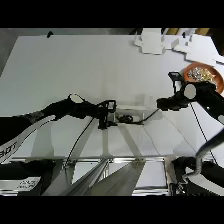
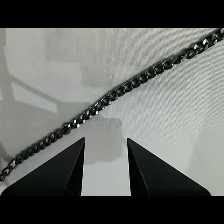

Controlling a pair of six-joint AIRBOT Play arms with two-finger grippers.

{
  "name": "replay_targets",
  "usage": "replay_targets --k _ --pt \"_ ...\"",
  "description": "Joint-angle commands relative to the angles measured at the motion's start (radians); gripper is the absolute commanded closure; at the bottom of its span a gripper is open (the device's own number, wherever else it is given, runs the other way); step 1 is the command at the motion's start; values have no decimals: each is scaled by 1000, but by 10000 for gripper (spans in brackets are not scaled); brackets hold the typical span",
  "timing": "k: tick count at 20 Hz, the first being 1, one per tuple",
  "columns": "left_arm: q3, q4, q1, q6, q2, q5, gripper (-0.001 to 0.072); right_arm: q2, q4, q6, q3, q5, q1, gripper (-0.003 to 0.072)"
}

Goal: Fold the box and place the chain.

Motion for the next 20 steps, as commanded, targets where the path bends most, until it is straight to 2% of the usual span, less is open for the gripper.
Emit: replay_targets --k 1,5,15,20 --pt "0 0 0 0 0 0 556 -28 0 18 -5 -33 0 388" --pt "0 0 0 0 0 0 556 -32 1 19 -5 -80 0 391" --pt "0 0 0 0 0 0 556 -122 -10 71 -5 -109 0 395" --pt "0 0 0 0 0 0 556 -122 -10 70 -5 -129 0 455"
